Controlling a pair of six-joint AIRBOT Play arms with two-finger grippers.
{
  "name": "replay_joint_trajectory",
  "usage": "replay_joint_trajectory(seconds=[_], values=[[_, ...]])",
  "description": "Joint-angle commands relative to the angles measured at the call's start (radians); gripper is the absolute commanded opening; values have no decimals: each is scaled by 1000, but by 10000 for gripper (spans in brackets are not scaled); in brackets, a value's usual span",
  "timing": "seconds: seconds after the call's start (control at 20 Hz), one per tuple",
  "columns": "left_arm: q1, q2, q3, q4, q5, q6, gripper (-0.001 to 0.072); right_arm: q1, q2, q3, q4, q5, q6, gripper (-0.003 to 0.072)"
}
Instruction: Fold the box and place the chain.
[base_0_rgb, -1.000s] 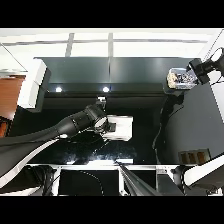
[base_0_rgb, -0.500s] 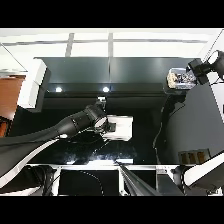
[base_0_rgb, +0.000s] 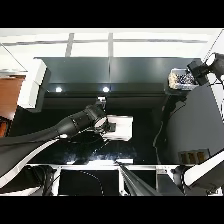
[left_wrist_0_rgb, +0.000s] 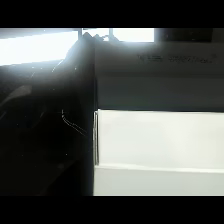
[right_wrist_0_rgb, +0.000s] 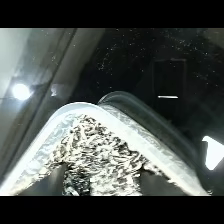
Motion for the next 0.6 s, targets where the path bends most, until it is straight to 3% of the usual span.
replay_joint_trajectory(seconds=[0.0, 0.05, 0.1, 0.55], values=[[1, -1, 0, 1, 0, 0, 32, 0, -4, 4, 30, -5, -40, 229], [1, -1, 0, 0, 0, 0, 31, 0, -4, 7, 42, -5, -68, 110], [1, -1, 0, 1, 0, 0, 31, 0, -4, 14, 62, 3, -94, 62], [1, -1, 0, 3, -4, 0, 31, -18, 85, 178, 74, 203, -390, 45]])
